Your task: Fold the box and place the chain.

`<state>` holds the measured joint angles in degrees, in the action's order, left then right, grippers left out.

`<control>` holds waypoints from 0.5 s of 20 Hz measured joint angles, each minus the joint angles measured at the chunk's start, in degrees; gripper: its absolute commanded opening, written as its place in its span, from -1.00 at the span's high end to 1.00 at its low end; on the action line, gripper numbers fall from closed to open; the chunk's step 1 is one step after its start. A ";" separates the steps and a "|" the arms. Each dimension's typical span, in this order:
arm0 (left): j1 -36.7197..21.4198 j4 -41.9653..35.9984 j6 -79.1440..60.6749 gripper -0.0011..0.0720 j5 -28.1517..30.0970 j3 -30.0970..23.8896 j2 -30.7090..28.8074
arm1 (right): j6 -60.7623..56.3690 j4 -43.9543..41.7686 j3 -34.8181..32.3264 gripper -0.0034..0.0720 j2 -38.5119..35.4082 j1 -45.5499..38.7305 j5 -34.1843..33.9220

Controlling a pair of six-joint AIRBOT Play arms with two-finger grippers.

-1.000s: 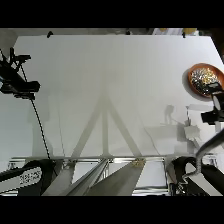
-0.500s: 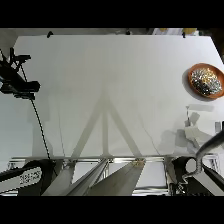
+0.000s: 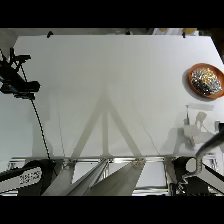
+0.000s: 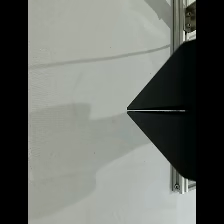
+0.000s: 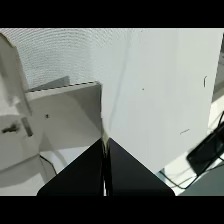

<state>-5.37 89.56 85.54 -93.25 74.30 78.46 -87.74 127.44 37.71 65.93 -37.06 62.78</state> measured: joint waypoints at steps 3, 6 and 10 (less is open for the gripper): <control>-0.02 0.00 0.00 0.95 0.00 0.00 0.00 | -0.31 -0.42 0.00 0.87 -2.54 3.74 1.53; -0.02 0.02 0.00 0.95 0.00 0.00 0.00 | 1.14 -6.16 0.00 0.87 -8.44 10.78 2.43; -0.02 0.02 -2.16 0.95 0.09 0.00 0.00 | 5.79 -25.59 -0.59 0.87 -17.55 21.18 3.58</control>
<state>-5.39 89.58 83.37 -93.17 74.30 78.46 -81.95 101.84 37.12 48.38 -15.88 66.37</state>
